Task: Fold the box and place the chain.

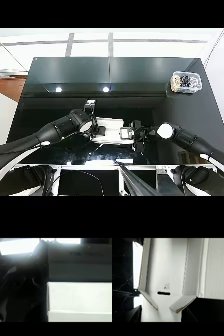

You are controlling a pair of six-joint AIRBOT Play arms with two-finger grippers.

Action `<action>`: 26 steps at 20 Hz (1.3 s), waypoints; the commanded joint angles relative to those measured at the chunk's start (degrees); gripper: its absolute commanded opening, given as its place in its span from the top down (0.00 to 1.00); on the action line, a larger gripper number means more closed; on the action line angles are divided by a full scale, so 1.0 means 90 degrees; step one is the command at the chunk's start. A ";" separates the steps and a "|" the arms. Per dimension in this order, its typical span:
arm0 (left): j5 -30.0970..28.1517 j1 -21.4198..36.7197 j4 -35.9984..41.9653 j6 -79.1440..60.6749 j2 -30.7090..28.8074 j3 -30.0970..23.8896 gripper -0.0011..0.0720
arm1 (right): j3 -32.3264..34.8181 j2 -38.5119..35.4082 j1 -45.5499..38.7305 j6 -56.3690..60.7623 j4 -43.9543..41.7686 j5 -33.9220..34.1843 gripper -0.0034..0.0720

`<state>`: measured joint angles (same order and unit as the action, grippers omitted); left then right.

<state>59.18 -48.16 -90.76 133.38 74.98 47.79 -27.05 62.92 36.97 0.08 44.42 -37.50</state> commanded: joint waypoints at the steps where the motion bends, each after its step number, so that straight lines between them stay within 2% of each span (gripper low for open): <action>1: -0.0012 0.0000 -0.0073 -0.0029 0.0046 0.0007 0.94 | -0.0007 -0.0019 0.0000 0.0015 -0.0151 -0.0073 0.03; 3: -0.0189 0.0000 -0.0029 -0.0029 0.0046 0.0007 0.94 | -0.0007 -0.0019 0.0032 -0.0032 -0.0308 -0.0073 0.07; 4: -0.0250 0.0000 -0.0027 -0.0029 0.0046 0.0007 0.94 | -0.0007 -0.0019 0.0061 -0.0104 -0.0389 -0.0070 0.22; 6: -0.0289 0.0000 -0.0027 -0.0029 0.0046 0.0007 0.94 | -0.0007 -0.0019 0.0061 -0.0129 -0.0432 0.0019 0.25; 7: -0.0287 0.0000 -0.0027 -0.0029 0.0046 0.0007 0.94 | -0.0007 -0.0019 0.0061 -0.0126 -0.0435 0.0051 0.38; 10: -0.0277 0.0000 -0.0024 -0.0032 0.0046 0.0007 0.94 | -0.0007 -0.0017 0.0061 -0.0121 -0.0670 0.0053 0.70; 16: -0.0277 0.0000 -0.0005 -0.0032 0.0046 0.0007 0.94 | -0.0007 0.0015 0.0100 -0.0104 -0.1477 0.0510 0.71; 26: -0.0282 0.0000 -0.0002 -0.0032 0.0046 0.0007 0.94 | -0.0007 0.0347 0.0474 -0.0107 -0.2057 0.0996 0.71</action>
<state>56.75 -48.14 -90.80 133.01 75.35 47.81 -27.05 65.60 40.88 -0.89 27.55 -29.87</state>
